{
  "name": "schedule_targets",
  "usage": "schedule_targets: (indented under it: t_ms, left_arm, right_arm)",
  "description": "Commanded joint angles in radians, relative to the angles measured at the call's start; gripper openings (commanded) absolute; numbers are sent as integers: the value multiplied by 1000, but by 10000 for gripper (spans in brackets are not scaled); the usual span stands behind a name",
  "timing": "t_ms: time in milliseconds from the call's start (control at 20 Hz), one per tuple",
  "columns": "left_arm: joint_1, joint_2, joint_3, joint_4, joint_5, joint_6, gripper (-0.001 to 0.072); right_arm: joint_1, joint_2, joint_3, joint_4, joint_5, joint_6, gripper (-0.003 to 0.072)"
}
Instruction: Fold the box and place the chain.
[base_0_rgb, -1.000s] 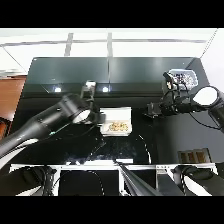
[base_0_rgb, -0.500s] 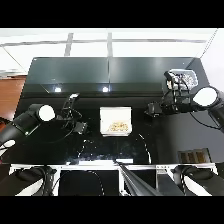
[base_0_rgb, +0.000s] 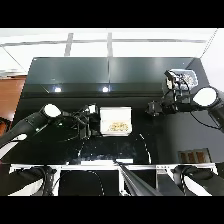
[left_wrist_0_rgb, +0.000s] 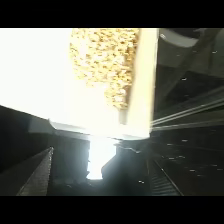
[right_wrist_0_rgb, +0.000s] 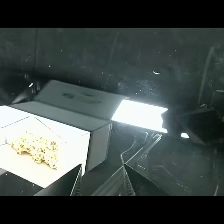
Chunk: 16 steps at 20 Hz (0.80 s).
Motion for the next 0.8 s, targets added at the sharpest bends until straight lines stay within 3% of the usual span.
schedule_targets:
  t_ms: [0, 650, 700, 750]
  left_arm:
    - [-2, -42, 5, -74, 31, 141, 715]
    - [-63, -79, 11, -120, 63, 220, 710]
    - [-63, -79, 11, -120, 65, 220, 682]
    - [-63, -79, 11, -120, 65, 220, 572]
  right_arm:
    - [0, -1, 0, -1, -12, 0, 304]
    - [0, -3, -12, 3, -92, 0, 304]
    - [4, -9, -12, 2, -115, 0, 304]
    - [15, -18, -12, 4, -162, 0, 305]
